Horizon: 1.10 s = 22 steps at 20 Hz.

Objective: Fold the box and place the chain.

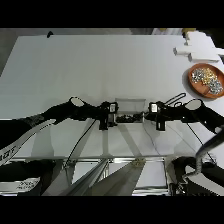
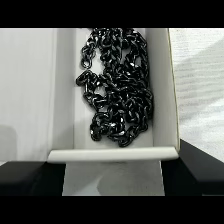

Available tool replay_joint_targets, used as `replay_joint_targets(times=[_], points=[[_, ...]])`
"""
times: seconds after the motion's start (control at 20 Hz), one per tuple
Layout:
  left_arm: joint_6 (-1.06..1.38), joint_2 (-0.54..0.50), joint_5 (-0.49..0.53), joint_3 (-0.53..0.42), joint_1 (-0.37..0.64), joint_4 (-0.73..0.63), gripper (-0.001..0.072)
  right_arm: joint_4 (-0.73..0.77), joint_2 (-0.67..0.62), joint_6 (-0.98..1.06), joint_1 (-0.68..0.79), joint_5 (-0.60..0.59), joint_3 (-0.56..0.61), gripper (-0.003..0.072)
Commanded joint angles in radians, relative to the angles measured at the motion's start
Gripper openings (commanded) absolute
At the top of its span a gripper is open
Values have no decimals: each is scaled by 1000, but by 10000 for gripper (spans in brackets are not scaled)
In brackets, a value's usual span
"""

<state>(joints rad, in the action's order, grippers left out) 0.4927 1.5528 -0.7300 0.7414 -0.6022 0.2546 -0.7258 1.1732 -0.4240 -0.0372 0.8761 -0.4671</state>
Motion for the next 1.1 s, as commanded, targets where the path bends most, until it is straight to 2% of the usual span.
replay_joint_targets(times=[0.0,0.1,0.25,0.4,0.5,0.65,0.8,0.9,1.05], points=[[0,0,0,0,0,0,72,0,-14,62,1,-5,1,18],[0,0,0,0,0,0,72,-8,-79,140,1,-5,1,18],[0,0,0,0,0,0,72,23,-271,272,1,22,1,17],[0,0,0,0,0,0,72,111,-451,297,1,100,1,17],[0,0,0,0,0,0,72,195,-515,298,0,146,1,17],[0,0,0,0,0,0,72,315,-532,298,-6,209,1,17],[0,0,0,0,0,0,72,392,-531,298,-103,202,1,17],[0,0,0,0,0,0,72,393,-526,298,-193,132,1,17],[0,0,0,0,0,0,72,375,-468,354,-280,-37,1,17]])
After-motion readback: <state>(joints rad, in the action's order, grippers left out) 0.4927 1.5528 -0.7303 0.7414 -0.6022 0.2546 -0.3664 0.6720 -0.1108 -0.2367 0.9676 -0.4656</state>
